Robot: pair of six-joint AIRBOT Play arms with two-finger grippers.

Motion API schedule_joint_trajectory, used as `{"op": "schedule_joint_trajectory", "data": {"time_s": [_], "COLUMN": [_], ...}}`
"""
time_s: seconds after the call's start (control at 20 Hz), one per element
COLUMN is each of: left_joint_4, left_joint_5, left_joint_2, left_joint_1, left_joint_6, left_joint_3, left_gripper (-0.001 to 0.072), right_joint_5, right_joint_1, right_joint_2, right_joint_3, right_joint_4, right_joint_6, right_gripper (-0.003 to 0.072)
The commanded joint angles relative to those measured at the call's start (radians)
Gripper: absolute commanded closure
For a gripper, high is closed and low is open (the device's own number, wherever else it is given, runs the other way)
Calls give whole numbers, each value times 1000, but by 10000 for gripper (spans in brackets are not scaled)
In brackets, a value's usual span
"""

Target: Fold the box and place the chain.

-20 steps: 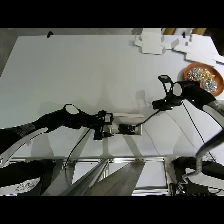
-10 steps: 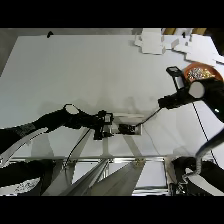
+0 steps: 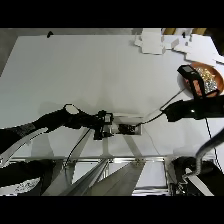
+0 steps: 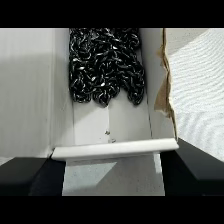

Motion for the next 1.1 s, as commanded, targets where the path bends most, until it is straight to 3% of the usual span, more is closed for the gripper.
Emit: {"op": "schedule_joint_trajectory", "data": {"time_s": [0.0,0.25,0.4,0.55,0.65,0.85,1.05], "left_joint_4": [0,0,0,0,0,0,1], "left_joint_5": [0,0,0,0,0,0,0], "left_joint_2": [0,0,0,0,0,0,0], "left_joint_1": [0,0,0,0,0,0,0], "left_joint_6": [0,0,0,0,0,0,0], "left_joint_3": [0,0,0,0,0,0,0], "left_gripper": [501,501,501,501,501,501,501], "right_joint_5": [40,-10,-70,-165,-226,-242,-262], "right_joint_1": [1,1,21,131,227,371,453], "right_joint_2": [77,103,103,102,95,40,-56], "right_joint_3": [1,1,1,1,1,1,1], "right_joint_4": [179,481,553,492,371,146,117], "right_joint_6": [-86,-142,-170,-188,-176,-53,-37], "right_gripper": [665,665,665,665,665,665,665]}}
